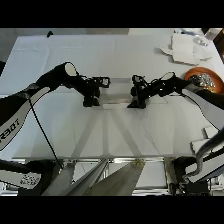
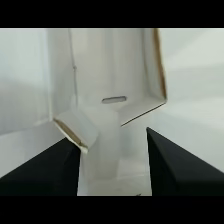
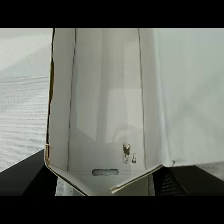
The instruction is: Fold the box and place the chain.
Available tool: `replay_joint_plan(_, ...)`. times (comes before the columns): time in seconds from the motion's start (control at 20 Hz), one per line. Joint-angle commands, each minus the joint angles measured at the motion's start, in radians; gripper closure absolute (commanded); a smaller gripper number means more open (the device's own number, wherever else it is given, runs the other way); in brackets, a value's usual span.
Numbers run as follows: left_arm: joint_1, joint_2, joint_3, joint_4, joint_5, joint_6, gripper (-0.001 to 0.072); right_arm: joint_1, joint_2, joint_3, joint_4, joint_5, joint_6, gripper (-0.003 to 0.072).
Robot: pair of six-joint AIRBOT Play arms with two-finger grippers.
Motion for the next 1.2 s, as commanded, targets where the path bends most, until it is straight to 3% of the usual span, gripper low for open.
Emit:
replay_joint_plan(0.0, -0.003, -0.001, 0.0, -0.025, -0.051, 0.029, 0.0319, 0.001, 0.0, 0.001, 0.0, 0.0, 0.001, 0.015)
replay_joint_plan(0.4, 0.02, -0.001, -0.001, -0.143, -0.008, 0.03, 0.0323, 0.001, 0.0, 0.001, 0.0, 0.0, 0.001, 0.015)
replay_joint_plan(0.55, 0.02, -0.001, -0.008, -0.148, -0.004, 0.03, 0.0434, 0.001, 0.0, 0.001, 0.0, 0.0, 0.001, 0.015)
replay_joint_plan(0.9, 0.019, -0.001, -0.128, -0.162, 0.088, 0.03, 0.0438, 0.001, 0.0, 0.001, 0.0, 0.0, 0.001, 0.015)
replay_joint_plan(1.05, 0.021, 0.002, -0.136, -0.206, 0.108, 0.029, 0.0544, 0.001, 0.0, 0.001, 0.0, 0.0, 0.001, 0.015)
replay_joint_plan(1.15, 0.021, 0.002, -0.136, -0.249, 0.139, 0.029, 0.0553, 0.001, 0.0, 0.001, 0.0, 0.0, 0.001, 0.015)
